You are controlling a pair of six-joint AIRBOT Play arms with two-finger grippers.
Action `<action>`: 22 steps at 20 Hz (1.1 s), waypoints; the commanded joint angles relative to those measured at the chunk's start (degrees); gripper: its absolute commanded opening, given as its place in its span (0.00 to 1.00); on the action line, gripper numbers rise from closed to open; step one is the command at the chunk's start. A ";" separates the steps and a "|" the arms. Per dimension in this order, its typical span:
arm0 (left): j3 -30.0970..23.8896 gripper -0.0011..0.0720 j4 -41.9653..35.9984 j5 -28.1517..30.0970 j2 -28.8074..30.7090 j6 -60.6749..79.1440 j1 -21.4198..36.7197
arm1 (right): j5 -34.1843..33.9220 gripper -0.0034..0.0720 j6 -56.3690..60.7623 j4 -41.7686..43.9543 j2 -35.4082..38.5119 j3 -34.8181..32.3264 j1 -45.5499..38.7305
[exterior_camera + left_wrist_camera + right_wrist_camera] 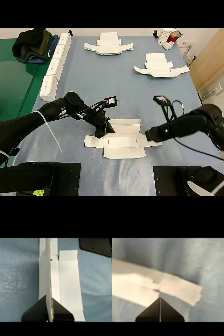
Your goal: Fold the box.
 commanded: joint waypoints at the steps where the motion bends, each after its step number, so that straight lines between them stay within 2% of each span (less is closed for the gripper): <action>1: -0.02 0.03 0.09 0.02 -0.07 0.02 -0.02 | 0.87 0.05 2.89 -1.01 7.82 -3.76 16.55; 3: -0.02 0.03 0.09 0.02 -0.07 0.02 -0.02 | 6.99 0.05 3.89 -7.37 10.91 -7.48 28.92; 4: -0.02 0.03 0.09 0.02 -0.07 0.04 -0.02 | 10.34 0.14 3.15 -11.85 11.10 -9.16 34.45; 5: -0.02 0.03 0.09 0.02 -0.07 0.02 -0.02 | 13.62 0.59 2.25 -17.03 10.25 -10.58 38.93; 6: -0.02 0.03 0.09 0.04 -0.07 0.04 -0.02 | 16.65 0.93 1.92 -22.12 8.74 -11.80 42.18; 7: -0.02 0.03 0.09 0.04 -0.07 0.04 -0.02 | 18.49 0.99 1.92 -26.43 6.78 -12.57 44.02; 12: -0.02 0.03 0.07 0.04 -0.07 0.04 -0.02 | 21.40 0.99 2.60 -37.66 -6.49 -12.81 44.89; 14: -0.02 0.03 0.07 0.00 -0.07 0.02 -0.02 | 21.64 0.98 9.11 -44.11 -9.77 -11.98 44.89; 17: -0.02 0.03 0.07 0.04 -0.07 0.04 -0.02 | 18.84 0.98 20.76 -50.05 -10.01 -10.27 44.87; 22: -0.02 0.03 0.07 0.02 -0.07 0.04 -0.02 | 12.52 0.99 24.33 -49.24 -7.87 -7.61 44.89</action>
